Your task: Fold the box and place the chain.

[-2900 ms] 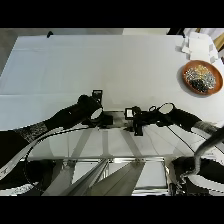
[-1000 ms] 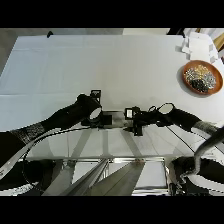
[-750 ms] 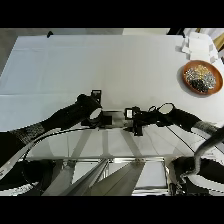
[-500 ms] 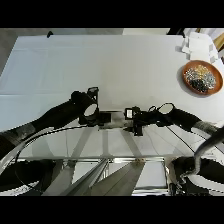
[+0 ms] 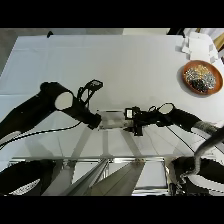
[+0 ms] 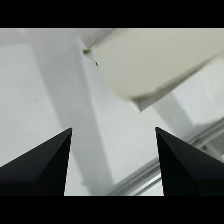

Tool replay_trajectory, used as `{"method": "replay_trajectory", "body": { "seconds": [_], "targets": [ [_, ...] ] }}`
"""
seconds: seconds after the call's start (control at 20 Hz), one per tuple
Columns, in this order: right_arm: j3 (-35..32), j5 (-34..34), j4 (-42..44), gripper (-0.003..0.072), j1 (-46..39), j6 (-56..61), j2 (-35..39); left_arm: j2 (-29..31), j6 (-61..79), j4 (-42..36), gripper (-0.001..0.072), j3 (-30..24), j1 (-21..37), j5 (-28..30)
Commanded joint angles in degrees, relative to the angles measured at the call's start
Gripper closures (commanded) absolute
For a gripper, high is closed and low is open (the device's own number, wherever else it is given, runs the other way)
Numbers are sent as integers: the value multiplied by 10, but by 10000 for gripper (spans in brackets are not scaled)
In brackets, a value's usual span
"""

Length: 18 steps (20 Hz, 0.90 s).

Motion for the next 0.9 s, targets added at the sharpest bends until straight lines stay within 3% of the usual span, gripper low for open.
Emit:
{"method": "replay_trajectory", "body": {
  "seconds": [0.0,0.2,0.3,0.45,0.5,0.65,0.85],
  "targets": [
    [0,0,0,386,0,0,0,64,310,-41,133,-41,38,1],
    [0,0,0,386,0,0,0,156,696,-194,134,-209,107,168],
    [0,0,0,386,0,0,0,163,816,-276,134,-264,152,208],
    [0,0,0,386,0,0,0,111,951,-343,109,-284,205,208],
    [0,0,0,386,0,0,0,87,991,-356,-6,-284,210,217],
    [0,0,0,386,0,0,0,15,1104,-393,9,-284,207,227],
    [0,0,0,386,0,0,0,-46,1170,-503,9,-284,207,223]
  ]
}}
